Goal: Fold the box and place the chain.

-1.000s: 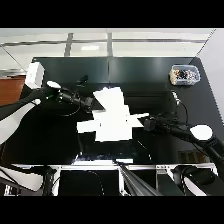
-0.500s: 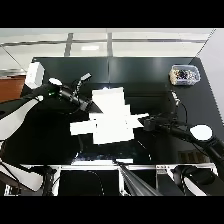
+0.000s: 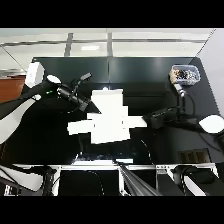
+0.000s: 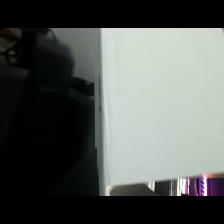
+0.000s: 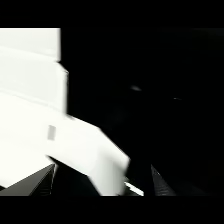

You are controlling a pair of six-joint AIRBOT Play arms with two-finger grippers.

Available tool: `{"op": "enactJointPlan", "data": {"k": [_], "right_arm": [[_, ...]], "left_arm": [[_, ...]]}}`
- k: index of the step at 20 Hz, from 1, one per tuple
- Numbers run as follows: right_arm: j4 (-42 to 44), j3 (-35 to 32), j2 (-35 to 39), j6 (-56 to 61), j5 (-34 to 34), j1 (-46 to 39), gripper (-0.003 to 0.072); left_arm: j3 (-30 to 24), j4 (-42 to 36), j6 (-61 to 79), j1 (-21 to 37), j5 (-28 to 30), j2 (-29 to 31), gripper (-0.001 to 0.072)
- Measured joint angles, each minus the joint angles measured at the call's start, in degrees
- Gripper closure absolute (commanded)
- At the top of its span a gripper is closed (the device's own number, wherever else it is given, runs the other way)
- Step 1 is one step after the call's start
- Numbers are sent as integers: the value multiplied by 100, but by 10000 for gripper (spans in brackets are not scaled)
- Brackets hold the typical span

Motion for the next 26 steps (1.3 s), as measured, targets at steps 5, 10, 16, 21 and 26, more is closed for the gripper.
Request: {"op": "enactJointPlan", "data": {"k": [5, 10, 16, 21, 26], "right_arm": [[-1626, 581, 2, 44, 697, -409, -12], [-1451, 680, 2, -249, 688, -485, -12], [-756, 297, -79, -1362, 586, -496, -12], [20, -166, -262, -2564, 466, -442, -12], [339, -437, -367, -3615, 61, 190, -12]], "left_arm": [[-1663, -662, 1154, -278, 1425, 1578, 690], [-2413, -662, 3204, -872, 2717, 2310, 687], [-2367, -518, 4065, -1322, 3814, 2188, 687], [-2074, -444, 4212, -1412, 3842, 1687, 687], [-1982, -297, 4247, -1427, 3779, 1486, 687]]}}
